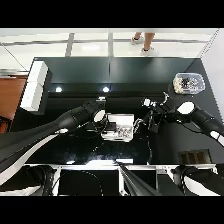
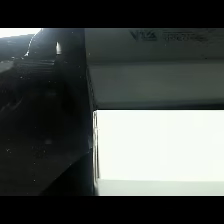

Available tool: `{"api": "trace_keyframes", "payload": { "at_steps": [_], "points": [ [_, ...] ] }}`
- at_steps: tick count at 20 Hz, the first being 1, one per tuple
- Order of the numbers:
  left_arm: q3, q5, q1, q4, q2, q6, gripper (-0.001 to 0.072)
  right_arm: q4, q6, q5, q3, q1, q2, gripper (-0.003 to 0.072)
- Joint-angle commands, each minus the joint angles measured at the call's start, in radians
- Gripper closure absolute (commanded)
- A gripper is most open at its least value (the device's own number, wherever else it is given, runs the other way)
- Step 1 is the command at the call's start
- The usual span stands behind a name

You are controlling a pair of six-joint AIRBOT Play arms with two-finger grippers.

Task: Fold the box and place the chain.

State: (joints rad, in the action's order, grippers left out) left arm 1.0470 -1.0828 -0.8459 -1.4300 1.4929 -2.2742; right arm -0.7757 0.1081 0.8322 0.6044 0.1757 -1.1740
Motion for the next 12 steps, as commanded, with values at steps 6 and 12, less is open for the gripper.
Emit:
{"api": "trace_keyframes", "payload": {
  "at_steps": [6,12],
  "points": [
    [0.000,0.000,0.000,0.000,0.000,0.000,0.0679,-0.108,0.575,0.334,0.163,-0.022,0.269,0.0673],
    [0.000,0.000,0.000,-0.001,0.000,0.000,0.0680,0.062,0.750,0.584,0.408,-0.026,0.297,0.0673]
  ]
}}
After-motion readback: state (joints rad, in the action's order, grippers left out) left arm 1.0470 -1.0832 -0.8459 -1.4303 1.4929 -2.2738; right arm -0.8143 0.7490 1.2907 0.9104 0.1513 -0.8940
